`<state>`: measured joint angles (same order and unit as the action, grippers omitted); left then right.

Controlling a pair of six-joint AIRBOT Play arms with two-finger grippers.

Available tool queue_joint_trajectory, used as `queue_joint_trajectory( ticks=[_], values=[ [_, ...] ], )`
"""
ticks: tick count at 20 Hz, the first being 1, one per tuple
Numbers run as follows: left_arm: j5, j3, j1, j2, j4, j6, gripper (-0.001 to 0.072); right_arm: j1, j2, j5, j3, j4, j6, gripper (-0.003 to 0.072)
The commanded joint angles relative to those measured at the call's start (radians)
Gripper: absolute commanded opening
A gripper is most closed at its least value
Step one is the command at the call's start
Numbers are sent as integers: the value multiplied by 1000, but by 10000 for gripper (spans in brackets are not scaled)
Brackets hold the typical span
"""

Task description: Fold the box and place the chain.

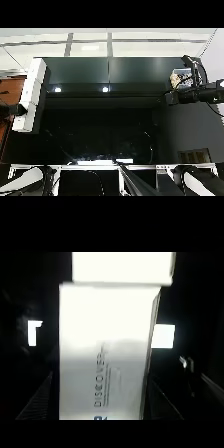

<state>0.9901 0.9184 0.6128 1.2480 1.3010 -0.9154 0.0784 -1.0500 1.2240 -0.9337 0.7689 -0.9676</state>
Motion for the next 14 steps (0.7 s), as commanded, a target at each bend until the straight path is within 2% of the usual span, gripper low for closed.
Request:
queue_joint_trajectory(
  ticks=[1, 3, 4, 5, 6, 7, 9, 12, 13, 14],
  values=[
    [66, 113, -30, -16, -9, -16, 711, -1, 0, -12, 0, 0, -9, 12],
    [154, 219, -66, -41, -13, -135, 708, -2, 0, -26, 0, -1, -9, 12],
    [206, 257, -84, -58, -26, -262, 601, -6, 0, -34, 1, -1, -9, 12],
    [246, 268, -103, -79, -55, -353, 364, -14, 0, -44, 2, -8, -9, 12],
    [273, 254, -127, -108, -96, -393, 75, -29, 0, -63, 7, -20, -9, 12],
    [259, 214, -170, -151, -158, -386, 23, -57, 0, -96, 17, -24, -8, 12],
    [150, 71, -301, -272, -245, -311, 22, -128, 0, -198, 49, 24, 17, 11],
    [-170, -197, -510, -462, -109, -307, 23, -187, 0, -489, 152, 182, -72, 11],
    [-230, -256, -544, -504, -62, -307, 24, -181, 0, -581, 193, 237, -136, 11],
    [-257, -297, -558, -539, -36, -307, 25, -169, 0, -624, 221, 289, -180, 11]
  ],
)
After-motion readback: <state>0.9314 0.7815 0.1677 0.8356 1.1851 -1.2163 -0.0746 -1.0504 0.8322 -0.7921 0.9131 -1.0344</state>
